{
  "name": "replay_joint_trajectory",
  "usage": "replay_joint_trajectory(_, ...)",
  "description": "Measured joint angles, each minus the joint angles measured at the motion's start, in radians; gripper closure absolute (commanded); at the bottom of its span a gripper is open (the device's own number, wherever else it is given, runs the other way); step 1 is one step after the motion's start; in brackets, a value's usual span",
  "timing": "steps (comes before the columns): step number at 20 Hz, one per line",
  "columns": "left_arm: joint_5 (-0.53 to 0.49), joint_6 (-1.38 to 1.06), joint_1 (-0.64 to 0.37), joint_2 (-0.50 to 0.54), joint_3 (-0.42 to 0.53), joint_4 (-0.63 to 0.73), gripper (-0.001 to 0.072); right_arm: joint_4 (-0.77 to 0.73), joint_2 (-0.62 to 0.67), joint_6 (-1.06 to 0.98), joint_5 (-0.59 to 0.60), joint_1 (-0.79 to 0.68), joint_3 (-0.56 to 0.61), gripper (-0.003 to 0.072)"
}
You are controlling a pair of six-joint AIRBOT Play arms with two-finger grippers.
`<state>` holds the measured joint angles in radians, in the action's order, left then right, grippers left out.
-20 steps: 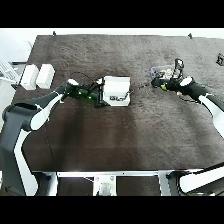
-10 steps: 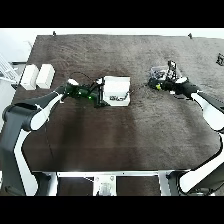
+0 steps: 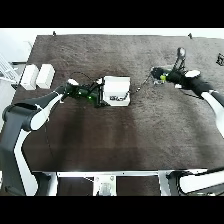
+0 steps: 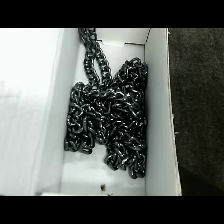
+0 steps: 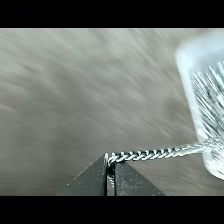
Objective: Fold the box and place the chain.
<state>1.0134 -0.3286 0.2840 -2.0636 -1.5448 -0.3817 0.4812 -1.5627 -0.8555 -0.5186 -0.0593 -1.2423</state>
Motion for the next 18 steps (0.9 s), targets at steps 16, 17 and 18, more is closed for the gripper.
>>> replay_joint_trajectory(16, 0.0, 0.0, 0.0, 0.0, 0.0, 0.0, 0.0367, 0.233, 0.623, -0.062, 0.127, 0.303, 0.051, 0.0685)
replay_joint_trajectory(17, 0.0, 0.0, 0.0, 0.0, 0.0, 0.0, 0.0368, 0.235, 0.623, -0.063, 0.13, 0.318, 0.049, 0.0685)
replay_joint_trajectory(18, 0.0, 0.0, 0.0, 0.0, 0.0, 0.0, 0.0368, 0.237, 0.621, -0.063, 0.131, 0.335, 0.048, 0.0685)
